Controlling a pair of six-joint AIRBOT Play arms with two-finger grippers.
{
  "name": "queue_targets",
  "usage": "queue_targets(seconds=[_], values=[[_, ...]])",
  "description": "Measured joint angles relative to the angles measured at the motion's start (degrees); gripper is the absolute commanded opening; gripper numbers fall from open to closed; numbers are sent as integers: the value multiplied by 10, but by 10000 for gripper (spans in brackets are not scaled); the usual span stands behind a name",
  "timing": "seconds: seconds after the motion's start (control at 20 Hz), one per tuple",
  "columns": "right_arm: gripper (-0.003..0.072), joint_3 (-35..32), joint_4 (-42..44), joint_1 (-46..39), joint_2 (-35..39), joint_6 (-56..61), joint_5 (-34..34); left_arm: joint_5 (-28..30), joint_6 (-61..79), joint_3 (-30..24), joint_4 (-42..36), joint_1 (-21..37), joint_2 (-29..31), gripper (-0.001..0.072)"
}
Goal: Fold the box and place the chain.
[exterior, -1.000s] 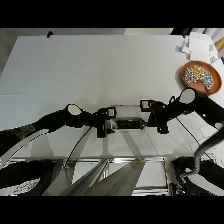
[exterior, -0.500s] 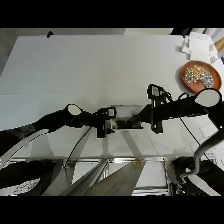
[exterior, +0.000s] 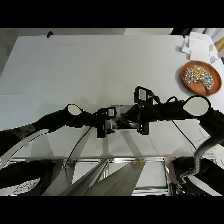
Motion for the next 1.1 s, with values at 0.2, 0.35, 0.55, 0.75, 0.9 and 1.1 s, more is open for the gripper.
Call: queue_targets(seconds=[0.2,0.35,0.55,0.75,0.9,1.1], values=[[11,0,-24,10,-3,41,-26,0,0,0,0,0,0,31],[12,0,-25,12,-26,78,-33,0,0,0,0,0,0,31],[87,0,-23,12,-80,110,-31,0,0,0,0,0,0,31],[208,0,-28,12,-102,122,-10,0,0,0,0,0,0,31],[192,0,-34,12,-105,124,14,0,0,0,0,0,0,31],[15,8,-42,12,-77,127,50,0,0,0,0,0,0,31]])
